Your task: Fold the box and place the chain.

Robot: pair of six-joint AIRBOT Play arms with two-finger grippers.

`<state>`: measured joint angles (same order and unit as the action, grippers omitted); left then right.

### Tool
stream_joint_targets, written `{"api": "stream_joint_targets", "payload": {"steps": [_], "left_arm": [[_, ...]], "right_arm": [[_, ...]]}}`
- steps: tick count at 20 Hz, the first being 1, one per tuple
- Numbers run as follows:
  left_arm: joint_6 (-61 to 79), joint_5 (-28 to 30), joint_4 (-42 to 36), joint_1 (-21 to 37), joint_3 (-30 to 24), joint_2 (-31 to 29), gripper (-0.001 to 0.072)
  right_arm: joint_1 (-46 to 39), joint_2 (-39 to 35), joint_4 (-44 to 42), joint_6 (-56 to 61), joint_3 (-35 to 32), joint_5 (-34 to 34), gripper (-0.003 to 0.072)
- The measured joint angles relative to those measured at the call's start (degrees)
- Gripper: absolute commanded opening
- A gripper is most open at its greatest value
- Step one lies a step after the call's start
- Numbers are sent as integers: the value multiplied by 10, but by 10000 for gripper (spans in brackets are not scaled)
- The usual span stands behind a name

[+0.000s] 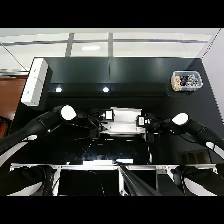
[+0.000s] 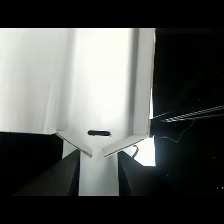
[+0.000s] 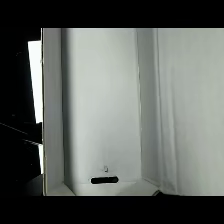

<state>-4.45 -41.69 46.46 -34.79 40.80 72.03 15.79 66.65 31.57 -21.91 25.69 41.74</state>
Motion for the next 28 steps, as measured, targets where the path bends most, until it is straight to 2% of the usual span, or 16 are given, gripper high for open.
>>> {"api": "stream_joint_targets", "payload": {"steps": [2,4,7,12,15,16,18,19,21,22,23,24,28], "left_arm": [[2,1,-3,-6,0,1,260],[2,5,-4,-12,0,2,173],[1,23,-16,-21,0,4,169],[0,36,-98,-28,0,30,161],[-1,35,-116,-32,0,38,160],[0,35,-118,-33,0,40,172],[0,35,-122,-35,0,42,443],[0,36,-122,-35,0,43,442],[0,36,-122,-35,0,43,347],[0,36,-122,-35,0,44,350],[0,36,-122,-35,0,44,281],[-1,36,-122,-35,0,43,23],[-30,34,-74,-26,1,11,26]], "right_arm": [[0,0,0,0,0,0,227],[0,0,0,0,0,0,227],[0,0,0,1,0,0,227],[0,0,0,0,0,0,227],[0,0,0,0,0,0,227],[0,0,0,0,0,1,227],[0,0,0,0,0,1,227],[0,0,1,-1,0,3,227],[0,0,1,-1,0,3,227],[0,0,1,0,0,2,227],[0,0,1,0,0,2,227],[0,0,0,0,0,1,227],[0,0,-1,0,0,0,227]]}}
